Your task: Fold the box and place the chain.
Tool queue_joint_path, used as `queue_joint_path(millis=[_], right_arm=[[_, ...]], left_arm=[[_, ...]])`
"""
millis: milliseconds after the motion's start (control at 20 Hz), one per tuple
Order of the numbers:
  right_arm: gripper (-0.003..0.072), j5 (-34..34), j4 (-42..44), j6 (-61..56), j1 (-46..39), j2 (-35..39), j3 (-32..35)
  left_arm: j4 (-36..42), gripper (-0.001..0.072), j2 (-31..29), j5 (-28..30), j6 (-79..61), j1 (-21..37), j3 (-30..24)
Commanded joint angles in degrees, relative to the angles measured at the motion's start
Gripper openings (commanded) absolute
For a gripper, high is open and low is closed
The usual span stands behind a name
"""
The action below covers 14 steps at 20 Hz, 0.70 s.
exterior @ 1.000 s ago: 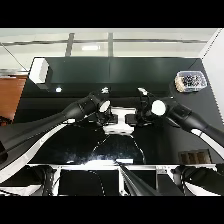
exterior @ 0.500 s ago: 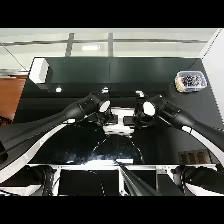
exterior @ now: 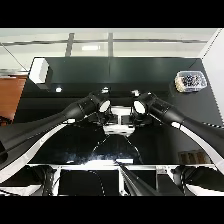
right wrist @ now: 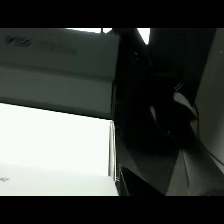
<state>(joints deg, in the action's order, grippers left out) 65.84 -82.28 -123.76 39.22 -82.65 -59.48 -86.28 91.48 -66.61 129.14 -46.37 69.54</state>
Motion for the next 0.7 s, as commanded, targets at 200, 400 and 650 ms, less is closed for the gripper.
queue_joint_path(millis=[200, 400, 650], right_arm=[[0.0218, 0.5, 1.0, -1.9, 0.2, -1.9, -0.5], [0.0013, 0.5, 1.5, -1.9, 0.2, -2.1, -0.5], [0.0229, 0.9, 1.4, -1.9, 0.2, -1.9, -0.5]], left_arm=[[0.0, 0.0028, 0.0, 0.0, -0.1, 0.0, 0.0], [0.0, 0.0028, 0.0, 0.0, -0.1, 0.0, 0.0], [0.0, 0.0028, 0.0, -0.1, -0.1, 0.0, 0.0]])
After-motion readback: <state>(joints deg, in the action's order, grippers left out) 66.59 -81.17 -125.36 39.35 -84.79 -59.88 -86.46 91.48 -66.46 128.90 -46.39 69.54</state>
